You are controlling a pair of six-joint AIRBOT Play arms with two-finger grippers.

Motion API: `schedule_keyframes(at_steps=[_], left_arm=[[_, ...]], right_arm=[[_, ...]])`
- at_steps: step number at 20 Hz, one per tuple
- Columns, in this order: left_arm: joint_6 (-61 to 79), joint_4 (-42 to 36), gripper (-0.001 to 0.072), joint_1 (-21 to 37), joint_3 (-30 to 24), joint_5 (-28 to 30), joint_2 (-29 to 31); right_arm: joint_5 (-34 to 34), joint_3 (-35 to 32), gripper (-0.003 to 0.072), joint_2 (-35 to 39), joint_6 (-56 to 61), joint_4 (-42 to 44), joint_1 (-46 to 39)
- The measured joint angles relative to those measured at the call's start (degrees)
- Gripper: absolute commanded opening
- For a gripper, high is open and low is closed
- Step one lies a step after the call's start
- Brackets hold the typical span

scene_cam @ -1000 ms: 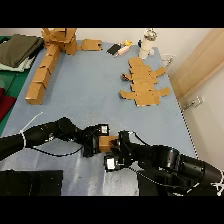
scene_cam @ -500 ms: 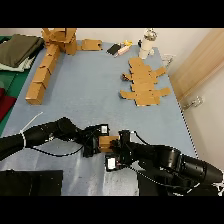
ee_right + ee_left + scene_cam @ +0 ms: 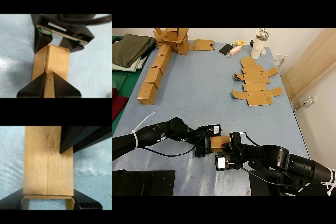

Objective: Fold the box.

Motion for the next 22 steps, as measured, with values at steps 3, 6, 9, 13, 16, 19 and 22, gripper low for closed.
schedule_keyframes(at_steps=[3,6,9,13,16,19,22], left_arm=[[-0.15,-0.04,0.0402,0.00,0.00,0.00,0.00],[-0.15,-0.09,0.0402,0.00,0.00,0.00,0.00],[-0.17,-0.09,0.0402,0.00,0.00,-0.02,0.00],[-0.17,-0.09,0.0402,0.00,0.00,0.00,0.00],[-0.17,-0.11,0.0402,0.00,0.00,0.00,0.00],[-0.17,-0.11,0.0402,0.00,0.00,-0.02,0.00],[-0.20,-0.11,0.0402,0.00,0.00,0.00,0.00]], right_arm=[[-0.92,0.63,0.0167,-0.11,0.00,0.81,0.44],[-1.79,1.64,0.0307,-0.13,0.00,0.98,0.59],[-2.67,2.27,0.0306,0.09,0.22,1.05,0.66],[-7.54,4.11,0.0162,3.50,8.52,4.70,0.66],[-12.00,2.58,0.0003,8.04,24.74,15.89,0.68],[-2.14,-4.35,0.0003,12.00,42.82,28.39,0.72],[18.18,-11.80,0.0003,12.68,60.39,34.95,0.94]])
